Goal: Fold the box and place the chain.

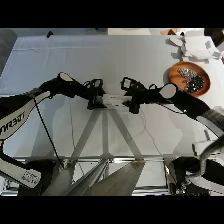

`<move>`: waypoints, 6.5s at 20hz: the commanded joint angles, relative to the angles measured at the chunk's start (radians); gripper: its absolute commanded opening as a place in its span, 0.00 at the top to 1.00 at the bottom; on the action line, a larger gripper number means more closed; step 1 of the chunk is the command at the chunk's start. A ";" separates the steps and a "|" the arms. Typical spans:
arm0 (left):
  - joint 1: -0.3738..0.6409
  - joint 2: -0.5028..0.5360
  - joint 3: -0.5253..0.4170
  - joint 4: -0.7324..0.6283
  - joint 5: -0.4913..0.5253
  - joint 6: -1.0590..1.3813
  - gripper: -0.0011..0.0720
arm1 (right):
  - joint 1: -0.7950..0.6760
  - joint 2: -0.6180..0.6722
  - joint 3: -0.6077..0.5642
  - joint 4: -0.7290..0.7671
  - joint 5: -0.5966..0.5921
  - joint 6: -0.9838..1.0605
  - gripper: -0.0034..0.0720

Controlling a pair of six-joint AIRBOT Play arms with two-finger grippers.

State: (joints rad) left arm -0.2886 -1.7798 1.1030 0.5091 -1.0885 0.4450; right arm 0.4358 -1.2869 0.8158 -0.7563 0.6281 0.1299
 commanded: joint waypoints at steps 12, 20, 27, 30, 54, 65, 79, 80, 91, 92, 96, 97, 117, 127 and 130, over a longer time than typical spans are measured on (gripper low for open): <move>0.000 0.000 0.000 0.000 0.000 0.000 0.69 | 0.005 -0.009 0.005 -0.008 0.053 -0.008 0.66; 0.000 0.000 0.000 0.000 0.000 0.000 0.69 | 0.006 -0.027 0.005 -0.008 0.053 -0.008 0.66; 0.000 0.000 0.000 0.000 0.000 0.000 0.69 | 0.005 -0.050 0.005 -0.006 0.057 -0.007 0.29; 0.000 0.000 0.000 0.000 0.000 0.000 0.69 | 0.005 -0.043 0.005 0.037 0.067 0.005 0.29; 0.000 0.000 0.000 0.000 0.000 0.000 0.69 | 0.005 -0.188 0.003 0.439 0.092 0.554 0.94; 0.000 0.000 0.000 0.000 0.000 0.000 0.69 | 0.006 -0.197 0.002 0.340 0.082 0.551 0.94; 0.000 0.000 0.000 0.000 0.000 0.000 0.69 | 0.004 0.150 0.003 0.160 -0.099 0.650 0.94; 0.000 0.000 0.000 0.000 0.000 0.000 0.69 | 0.004 0.191 0.003 0.081 -0.111 0.711 0.94; 0.000 0.000 0.000 0.000 0.000 0.000 0.69 | 0.000 0.285 0.003 -1.126 0.334 1.555 0.94; 0.000 0.000 0.000 0.000 0.000 0.000 0.69 | -0.018 0.285 0.003 -1.123 0.331 1.574 0.94; 0.000 0.001 0.000 0.000 0.000 0.000 0.69 | -0.142 0.262 0.003 -1.113 0.265 1.632 0.94; 0.000 0.001 0.000 0.000 0.000 0.000 0.69 | -0.178 0.249 0.003 -1.107 0.247 1.632 0.94; -0.005 0.001 0.000 -0.011 -0.060 0.000 0.69 | -0.308 0.027 0.003 -0.866 0.194 1.631 0.94; -0.007 0.002 0.000 0.003 -0.056 -0.031 0.72 | -0.308 0.027 0.003 -0.865 0.194 1.631 0.94; -0.005 0.021 0.000 0.048 -0.055 -0.074 0.98 | -0.308 0.028 0.003 -0.865 0.194 1.631 0.94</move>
State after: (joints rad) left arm -0.2955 -1.7725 1.1030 0.5198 -1.1469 0.4065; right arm 0.1284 -1.2587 0.8185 -1.6222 0.8219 1.7611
